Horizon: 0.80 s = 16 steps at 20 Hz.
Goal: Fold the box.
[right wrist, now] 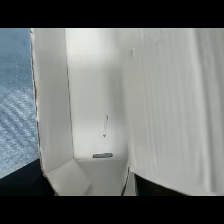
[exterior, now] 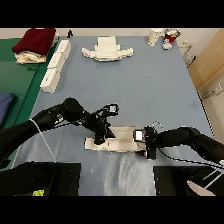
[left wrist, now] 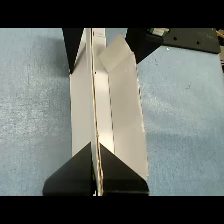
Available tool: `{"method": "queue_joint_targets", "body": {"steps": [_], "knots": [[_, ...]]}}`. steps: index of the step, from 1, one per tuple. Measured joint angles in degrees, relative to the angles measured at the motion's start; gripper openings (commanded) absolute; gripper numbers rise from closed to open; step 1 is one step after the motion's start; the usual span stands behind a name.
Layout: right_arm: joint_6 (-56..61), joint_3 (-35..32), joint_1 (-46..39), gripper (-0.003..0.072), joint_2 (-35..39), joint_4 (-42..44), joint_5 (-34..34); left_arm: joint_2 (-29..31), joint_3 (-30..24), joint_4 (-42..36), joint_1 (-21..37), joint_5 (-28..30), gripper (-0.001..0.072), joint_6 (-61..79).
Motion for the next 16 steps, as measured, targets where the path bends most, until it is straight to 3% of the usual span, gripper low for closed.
{"method": "queue_joint_targets", "body": {"steps": [1,2,4,8,10,16], "knots": [[0.0,0.0,0.0,0.0405,0.0,-0.1,0.2,0.0,0.0,0.0,0.0,0.0,0.0013,0.0],[0.1,-0.1,0.1,0.0406,0.0,-0.2,0.3,0.0,0.0,0.0,0.0,-0.1,0.0013,0.0],[0.1,-0.2,0.1,0.0467,0.0,-0.4,0.4,0.0,0.0,0.0,0.0,-0.1,0.0013,0.0],[0.2,-0.2,0.1,0.0469,0.0,-0.7,0.8,0.0,0.0,0.0,0.0,0.0,0.0013,0.0],[-0.1,-0.2,0.1,0.0625,0.0,-1.1,0.9,0.0,0.0,0.0,0.0,0.0,0.0013,0.0],[0.0,-0.2,0.3,0.0626,0.1,-0.4,1.0,0.0,0.0,0.0,0.0,0.0,0.0013,0.0]]}}
